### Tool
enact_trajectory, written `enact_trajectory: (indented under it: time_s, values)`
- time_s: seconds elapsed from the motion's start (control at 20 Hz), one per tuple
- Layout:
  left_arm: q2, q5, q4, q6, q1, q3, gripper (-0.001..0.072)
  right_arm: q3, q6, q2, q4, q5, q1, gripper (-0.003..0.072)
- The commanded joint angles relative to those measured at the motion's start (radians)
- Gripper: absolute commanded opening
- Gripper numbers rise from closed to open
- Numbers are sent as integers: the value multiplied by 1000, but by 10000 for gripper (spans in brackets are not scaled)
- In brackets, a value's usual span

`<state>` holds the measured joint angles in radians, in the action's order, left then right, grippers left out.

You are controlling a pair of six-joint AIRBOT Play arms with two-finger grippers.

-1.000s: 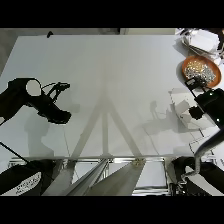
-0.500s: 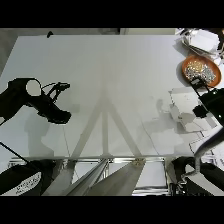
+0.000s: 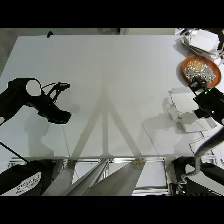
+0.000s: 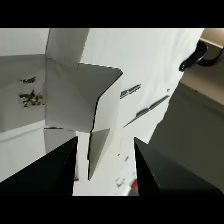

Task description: Fold the box and place the chain.

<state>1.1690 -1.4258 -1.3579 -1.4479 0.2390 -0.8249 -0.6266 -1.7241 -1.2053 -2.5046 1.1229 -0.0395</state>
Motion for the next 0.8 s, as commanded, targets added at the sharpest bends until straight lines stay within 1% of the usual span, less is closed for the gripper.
enact_trajectory:
  time_s: [0.0,0.05,0.15,0.2,0.25,0.4,0.5,0.55,0.6,0.65,0.75]
  values:
    - [-1,0,0,0,0,0,11,-1,-39,-36,-66,32,0,325]
    - [-1,0,0,0,0,0,11,-1,-57,-42,-78,37,0,285]
    - [-1,0,0,0,-1,0,11,-1,-62,-51,-82,35,0,96]
    - [-1,0,0,0,-1,0,11,-1,-76,-57,-76,36,0,34]
    - [-1,0,0,0,0,0,11,-1,-82,-63,-63,37,0,18]
    - [-1,0,0,0,0,0,11,-1,-70,-51,-33,40,12,16]
    - [-1,0,0,0,-1,0,11,-1,-47,5,-9,18,65,16]
    - [-1,0,0,0,0,0,11,-1,-47,46,41,0,95,16]
    - [-1,0,0,0,0,0,11,-1,-46,95,140,-24,125,16]
    - [-1,0,0,0,0,0,11,-1,-32,144,272,-49,147,16]
    - [-1,0,0,0,0,0,11,0,21,237,602,-105,172,15]
